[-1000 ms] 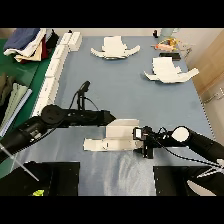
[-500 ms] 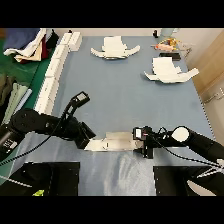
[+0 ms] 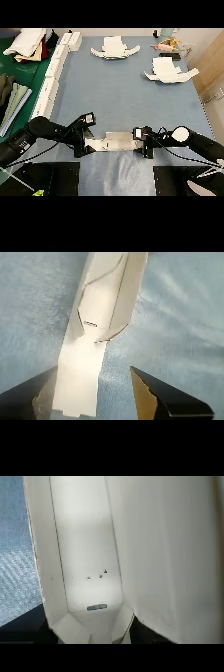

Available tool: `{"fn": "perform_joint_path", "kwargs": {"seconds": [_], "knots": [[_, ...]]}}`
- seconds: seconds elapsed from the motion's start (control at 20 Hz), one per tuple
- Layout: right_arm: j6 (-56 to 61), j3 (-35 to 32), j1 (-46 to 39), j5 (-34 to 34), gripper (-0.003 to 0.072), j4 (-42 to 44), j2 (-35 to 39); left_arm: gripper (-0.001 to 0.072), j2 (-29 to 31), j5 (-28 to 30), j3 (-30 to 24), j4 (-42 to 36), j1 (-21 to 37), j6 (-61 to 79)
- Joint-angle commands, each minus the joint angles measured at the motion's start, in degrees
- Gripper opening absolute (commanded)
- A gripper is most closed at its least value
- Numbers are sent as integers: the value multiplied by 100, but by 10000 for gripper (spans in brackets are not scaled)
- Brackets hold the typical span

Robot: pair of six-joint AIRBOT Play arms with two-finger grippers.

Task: Fold the box.

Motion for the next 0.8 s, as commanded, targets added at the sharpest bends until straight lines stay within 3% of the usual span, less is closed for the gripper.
{"fn": "perform_joint_path", "kwargs": {"seconds": [0.0,0.15,0.2,0.25,0.3,0.5,0.55,0.6,0.75], "knots": [[2,7,0,2,509,2,2,692,-319,555,-249,-570,-295,1351],[2,7,0,2,509,2,2,690,-785,839,-240,-870,-483,1580],[2,7,0,0,509,2,2,634,-946,927,-236,-935,-485,1631],[0,7,0,2,509,2,2,511,-1086,1010,-234,-1025,-483,1779],[2,7,0,2,509,2,2,465,-1180,1104,-234,-1143,-485,1928],[2,7,0,2,509,2,2,462,-1373,1333,-227,-1467,-557,2015],[2,7,0,2,509,2,2,398,-1397,1333,-229,-1486,-623,2013],[0,7,0,2,509,2,2,238,-1427,1333,-229,-1486,-693,2015],[2,7,0,0,509,2,2,227,-1550,1541,-227,-1510,-769,2015]]}}
